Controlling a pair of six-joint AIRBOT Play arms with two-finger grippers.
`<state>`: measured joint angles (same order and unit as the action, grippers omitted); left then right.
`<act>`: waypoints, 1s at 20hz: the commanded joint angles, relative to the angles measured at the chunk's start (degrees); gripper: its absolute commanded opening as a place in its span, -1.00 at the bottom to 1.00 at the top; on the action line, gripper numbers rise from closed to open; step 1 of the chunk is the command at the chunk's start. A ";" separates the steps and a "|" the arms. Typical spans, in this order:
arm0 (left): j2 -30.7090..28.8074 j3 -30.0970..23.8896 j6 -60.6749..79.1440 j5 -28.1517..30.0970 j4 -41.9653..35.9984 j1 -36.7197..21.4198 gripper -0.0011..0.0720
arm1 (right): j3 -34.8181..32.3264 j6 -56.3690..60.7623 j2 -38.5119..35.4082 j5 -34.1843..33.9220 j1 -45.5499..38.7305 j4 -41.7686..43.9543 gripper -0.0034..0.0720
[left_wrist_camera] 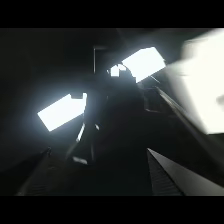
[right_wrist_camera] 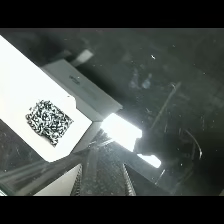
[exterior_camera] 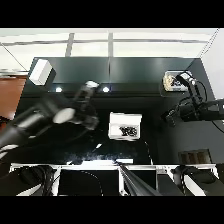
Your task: Fold the box and place the chain.
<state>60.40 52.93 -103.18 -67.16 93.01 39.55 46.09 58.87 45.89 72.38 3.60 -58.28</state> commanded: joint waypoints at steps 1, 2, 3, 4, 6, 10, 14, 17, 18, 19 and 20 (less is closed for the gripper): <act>-9.62 -14.19 20.33 12.81 -22.62 -17.81 0.98 | 0.04 3.43 -0.02 -0.50 -0.02 -0.31 -0.05; -9.75 -18.03 32.92 14.14 -36.94 -22.91 0.98 | 0.04 3.96 -0.02 -0.63 -0.02 -0.31 -0.05; -9.22 -21.27 46.16 13.33 -48.94 -26.64 0.98 | 0.04 4.33 -0.02 -0.61 -0.02 -0.31 -0.05; -8.52 -23.56 57.29 12.15 -56.13 -28.65 0.98 | 0.04 4.68 -0.02 -0.59 -0.02 -0.28 -0.05; -6.58 -26.03 76.08 11.41 -60.33 -29.03 0.98 | 0.04 5.03 -0.02 -0.59 -0.02 -0.28 -0.05; -0.96 -26.14 109.00 11.91 -59.21 -23.32 0.98 | 0.04 5.29 -0.02 -0.42 -0.02 -0.26 -0.05; 6.03 -22.40 116.96 16.17 -55.98 -15.52 0.98 | 0.04 5.70 -0.02 -0.42 -0.02 -0.22 -0.05; 12.66 -16.76 118.18 17.62 -55.76 -13.92 0.98 | 0.02 6.34 -0.02 -0.17 0.00 0.63 -0.05; 15.04 -14.91 118.18 16.85 -57.22 -14.03 0.98 | 0.04 6.32 -0.02 0.39 0.00 1.42 -0.05; 16.96 -13.55 118.20 15.85 -58.95 -14.01 0.98 | 0.02 6.32 -0.02 1.07 0.00 1.70 -0.05; 18.53 -12.63 118.22 15.21 -60.98 -13.92 0.98 | 0.02 6.32 -0.02 1.40 0.00 1.68 -0.05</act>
